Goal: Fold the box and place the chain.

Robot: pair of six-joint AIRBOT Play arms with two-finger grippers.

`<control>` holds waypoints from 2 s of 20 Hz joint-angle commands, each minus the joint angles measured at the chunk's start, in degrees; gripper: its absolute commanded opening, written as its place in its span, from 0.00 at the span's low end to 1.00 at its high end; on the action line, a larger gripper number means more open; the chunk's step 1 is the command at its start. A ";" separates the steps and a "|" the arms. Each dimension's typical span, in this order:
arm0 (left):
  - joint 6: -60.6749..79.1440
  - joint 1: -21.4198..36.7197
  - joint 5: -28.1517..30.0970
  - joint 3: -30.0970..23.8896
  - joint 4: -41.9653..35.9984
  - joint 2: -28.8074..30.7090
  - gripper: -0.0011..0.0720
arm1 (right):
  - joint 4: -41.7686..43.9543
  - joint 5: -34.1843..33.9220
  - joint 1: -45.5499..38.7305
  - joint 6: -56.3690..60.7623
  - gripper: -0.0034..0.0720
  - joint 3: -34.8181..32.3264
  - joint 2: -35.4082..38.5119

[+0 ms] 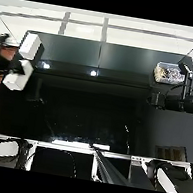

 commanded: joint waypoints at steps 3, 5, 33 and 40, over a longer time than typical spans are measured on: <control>5.53 6.47 9.20 0.76 -1.38 -2.60 0.42 | 0.00 -0.70 0.00 0.02 0.06 0.00 0.02; 7.10 5.53 10.14 3.08 -2.29 -5.42 0.42 | 0.09 -0.81 0.00 0.07 0.06 0.00 0.02; 1.60 -16.44 2.60 13.16 -17.46 5.20 0.05 | -9.25 -10.56 0.00 -0.81 0.06 -2.75 -0.02; 1.66 -19.98 21.90 -26.75 -15.47 32.92 0.05 | -6.95 -11.80 0.00 -0.33 0.06 -2.89 -0.02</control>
